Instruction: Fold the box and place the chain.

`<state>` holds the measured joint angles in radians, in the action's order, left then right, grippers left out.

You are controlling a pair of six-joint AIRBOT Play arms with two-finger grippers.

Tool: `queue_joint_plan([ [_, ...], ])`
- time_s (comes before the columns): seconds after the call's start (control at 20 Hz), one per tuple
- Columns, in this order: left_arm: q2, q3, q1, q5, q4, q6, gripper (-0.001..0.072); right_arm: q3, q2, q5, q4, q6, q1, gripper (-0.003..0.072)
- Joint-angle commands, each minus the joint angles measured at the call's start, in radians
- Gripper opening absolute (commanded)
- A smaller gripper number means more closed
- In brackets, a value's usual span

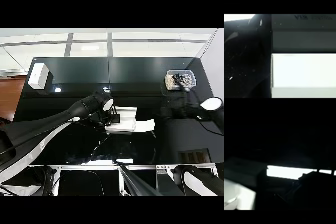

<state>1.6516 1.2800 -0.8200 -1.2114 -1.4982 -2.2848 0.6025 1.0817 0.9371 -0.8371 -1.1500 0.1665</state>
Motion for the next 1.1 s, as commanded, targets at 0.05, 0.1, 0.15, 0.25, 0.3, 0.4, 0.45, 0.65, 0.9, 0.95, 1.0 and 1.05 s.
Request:
queue_joint_plan([
  [0.05,0.0,0.001,0.0,0.0,-0.001,0.0,0.0029,-0.055,0.074,0.108,-0.044,-0.204,0.109,0.0019],
  [0.1,0.0,0.001,0.0,-0.001,-0.001,0.0,0.0029,-0.055,0.107,0.14,-0.012,-0.145,0.072,0.0019],
  [0.15,0.0,0.001,0.0,-0.001,-0.001,0.0,0.0029,-0.055,0.139,0.159,0.053,-0.074,0.022,0.002],
  [0.25,0.0,0.001,0.0,-0.001,-0.001,0.0,0.0029,-0.054,0.177,0.137,0.2,0.016,-0.076,0.002],
  [0.3,0.0,0.001,0.0,-0.001,-0.001,0.0,0.0029,-0.054,0.18,0.111,0.257,0.04,-0.114,0.002],
  [0.4,0.0,0.001,0.0,-0.001,-0.001,0.0,0.0029,-0.041,0.18,0.098,0.323,0.092,-0.159,0.0023],
  [0.45,0.0,0.001,0.0,-0.001,-0.001,0.0,0.0029,-0.024,0.18,0.115,0.324,0.093,-0.169,0.012],
  [0.65,0.0,0.001,0.0,-0.001,0.0,0.0,0.0029,0.052,0.18,0.25,0.333,0.119,-0.169,0.0522],
  [0.9,0.0,0.001,0.0,0.0,0.0,0.0,0.0029,0.068,0.18,0.246,0.332,0.106,-0.234,0.0471],
  [0.95,0.0,0.001,0.0,0.0,0.0,0.0,0.0029,0.072,0.18,0.229,0.328,0.088,-0.262,0.047],
  [1.0,0.0,0.001,0.0,0.0,0.0,0.0,0.0029,0.077,0.18,0.214,0.327,0.074,-0.289,0.0369],
  [1.05,0.0,0.001,0.0,0.0,0.0,0.0,0.0029,0.087,0.18,0.198,0.309,0.057,-0.317,0.0338],
])
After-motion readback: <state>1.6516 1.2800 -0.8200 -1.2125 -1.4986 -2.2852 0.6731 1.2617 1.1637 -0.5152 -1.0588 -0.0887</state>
